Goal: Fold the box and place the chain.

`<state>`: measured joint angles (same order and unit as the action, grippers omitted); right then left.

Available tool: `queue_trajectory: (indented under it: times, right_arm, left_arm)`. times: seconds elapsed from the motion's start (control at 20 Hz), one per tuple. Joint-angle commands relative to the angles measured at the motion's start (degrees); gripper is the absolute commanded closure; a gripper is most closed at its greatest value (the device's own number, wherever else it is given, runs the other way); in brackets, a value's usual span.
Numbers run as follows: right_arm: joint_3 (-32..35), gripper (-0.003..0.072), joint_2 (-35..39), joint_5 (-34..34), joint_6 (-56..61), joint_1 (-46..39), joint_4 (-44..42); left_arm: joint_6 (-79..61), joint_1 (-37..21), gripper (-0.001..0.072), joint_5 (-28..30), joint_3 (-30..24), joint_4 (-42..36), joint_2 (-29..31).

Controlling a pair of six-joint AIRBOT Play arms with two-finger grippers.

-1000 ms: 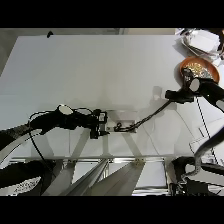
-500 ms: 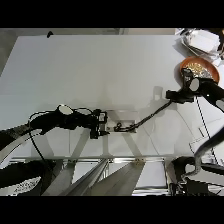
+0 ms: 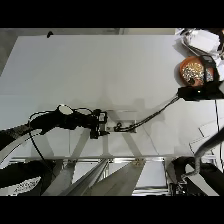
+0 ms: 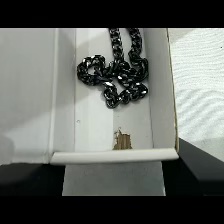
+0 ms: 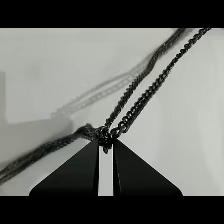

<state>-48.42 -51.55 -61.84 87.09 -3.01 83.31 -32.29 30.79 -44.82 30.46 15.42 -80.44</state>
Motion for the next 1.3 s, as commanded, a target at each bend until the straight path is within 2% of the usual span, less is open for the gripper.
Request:
queue_trajectory:
  times: [0.0, 0.25, 0.5, 0.85, 1.1, 1.25]
  right_arm:
    - [-0.04, 0.0678, 11.98, -6.19, -2.29, 1.55, -7.17]
    - [-0.04, 0.0678, 21.55, -6.67, -2.05, 8.37, -18.14]
    - [-0.02, 0.0678, 23.12, -6.01, -1.42, 17.53, -23.93]
    - [-0.02, 0.0678, 23.08, 2.97, 1.66, 31.85, -24.70]
    - [-0.02, 0.0678, 22.99, 8.87, 2.75, 38.60, -25.29]
    - [-0.02, 0.0678, 21.42, 10.03, 2.93, 42.01, -24.65]
  left_arm:
    - [-0.02, 0.02, 0.0451, 0.02, 0.00, 0.00, -0.02]
    - [-0.02, 0.02, 0.0451, 0.02, 0.00, 0.02, -0.02]
    - [-0.02, 0.02, 0.0451, 0.02, 0.00, 0.00, -0.02]
    - [-0.02, 0.02, 0.0451, 0.02, 0.00, 0.00, -0.02]
    - [-0.02, 0.02, 0.0451, 0.02, 0.00, 0.00, -0.02]
    - [-0.02, 0.02, 0.0451, 0.02, 0.00, 0.00, -0.02]
